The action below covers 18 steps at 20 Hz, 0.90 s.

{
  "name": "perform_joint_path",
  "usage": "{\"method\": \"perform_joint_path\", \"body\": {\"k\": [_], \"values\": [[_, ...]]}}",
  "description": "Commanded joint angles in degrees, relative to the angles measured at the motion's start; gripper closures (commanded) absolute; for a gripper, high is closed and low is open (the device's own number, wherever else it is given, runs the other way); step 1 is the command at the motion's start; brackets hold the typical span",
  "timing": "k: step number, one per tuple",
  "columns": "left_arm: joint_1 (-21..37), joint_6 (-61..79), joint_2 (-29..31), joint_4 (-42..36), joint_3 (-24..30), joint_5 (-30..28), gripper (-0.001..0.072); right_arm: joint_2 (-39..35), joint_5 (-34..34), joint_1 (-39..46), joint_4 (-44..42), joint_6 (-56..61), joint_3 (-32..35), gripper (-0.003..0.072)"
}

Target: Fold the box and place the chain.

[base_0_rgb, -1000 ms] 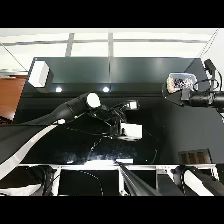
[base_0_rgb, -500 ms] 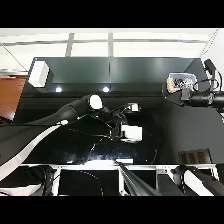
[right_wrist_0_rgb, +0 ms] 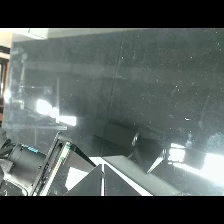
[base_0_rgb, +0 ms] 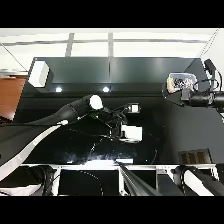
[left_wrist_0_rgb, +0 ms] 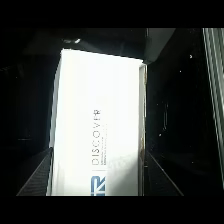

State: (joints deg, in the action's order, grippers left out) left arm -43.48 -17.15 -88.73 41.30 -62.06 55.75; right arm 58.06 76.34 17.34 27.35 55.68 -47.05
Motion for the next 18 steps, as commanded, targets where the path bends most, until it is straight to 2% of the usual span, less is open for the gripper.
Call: {"method": "perform_joint_path", "body": {"k": [1,13,18], "values": [[0.0,0.0,0.0,0.0,0.0,-0.1,0.0007,0.0,0.0,0.0,0.0,0.0,0.0,0.0676],[-1.3,0.0,0.0,2.2,0.2,-2.4,0.0007,0.0,0.0,0.0,0.0,0.0,0.0,0.0676],[-2.9,-0.1,0.0,6.3,0.2,-6.4,0.0006,0.0,0.0,0.0,0.0,0.0,0.0,0.0676]]}}
